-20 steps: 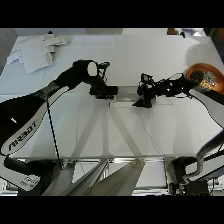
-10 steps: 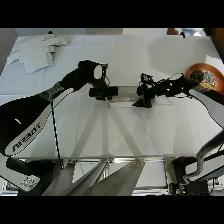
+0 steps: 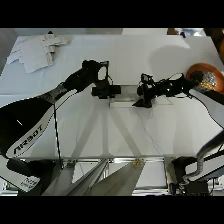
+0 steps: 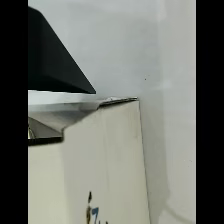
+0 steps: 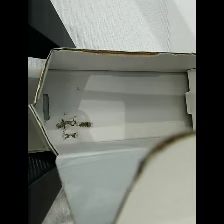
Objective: Fold the box and place the chain.
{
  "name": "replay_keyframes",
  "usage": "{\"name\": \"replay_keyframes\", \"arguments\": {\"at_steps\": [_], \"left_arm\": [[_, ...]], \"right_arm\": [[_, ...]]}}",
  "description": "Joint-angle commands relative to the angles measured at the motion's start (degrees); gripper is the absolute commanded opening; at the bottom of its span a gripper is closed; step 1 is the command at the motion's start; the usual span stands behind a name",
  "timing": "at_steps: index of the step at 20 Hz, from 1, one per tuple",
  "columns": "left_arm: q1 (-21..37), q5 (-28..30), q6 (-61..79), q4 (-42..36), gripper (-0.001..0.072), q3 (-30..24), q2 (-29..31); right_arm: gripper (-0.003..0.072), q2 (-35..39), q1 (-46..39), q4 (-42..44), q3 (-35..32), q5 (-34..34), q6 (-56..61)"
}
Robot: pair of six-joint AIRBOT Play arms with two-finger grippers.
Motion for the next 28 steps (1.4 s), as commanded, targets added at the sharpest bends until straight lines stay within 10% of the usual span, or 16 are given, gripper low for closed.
{"name": "replay_keyframes", "arguments": {"at_steps": [1,13,15,22,28], "left_arm": [[-1.0,-0.5,-0.8,0.5,0.0281,0.2,-0.5],[-2.3,-0.9,-6.1,2.2,0.0135,0.2,-2.9],[-2.3,-0.8,-5.1,2.3,0.0011,0.2,-3.1],[-2.1,-0.6,-2.0,3.0,0.0011,0.2,-3.1],[-1.8,-2.0,-1.9,1.8,0.0338,0.2,-2.9]], "right_arm": [[0.0516,0.0,0.0,0.1,0.1,0.0,0.0],[0.0516,0.0,0.0,0.1,0.1,0.0,0.0],[0.0516,0.0,0.0,0.1,0.1,0.0,0.0],[0.0516,0.0,0.0,0.1,0.1,0.0,0.0],[0.0516,0.0,0.0,0.1,0.0,0.0,0.0]]}}
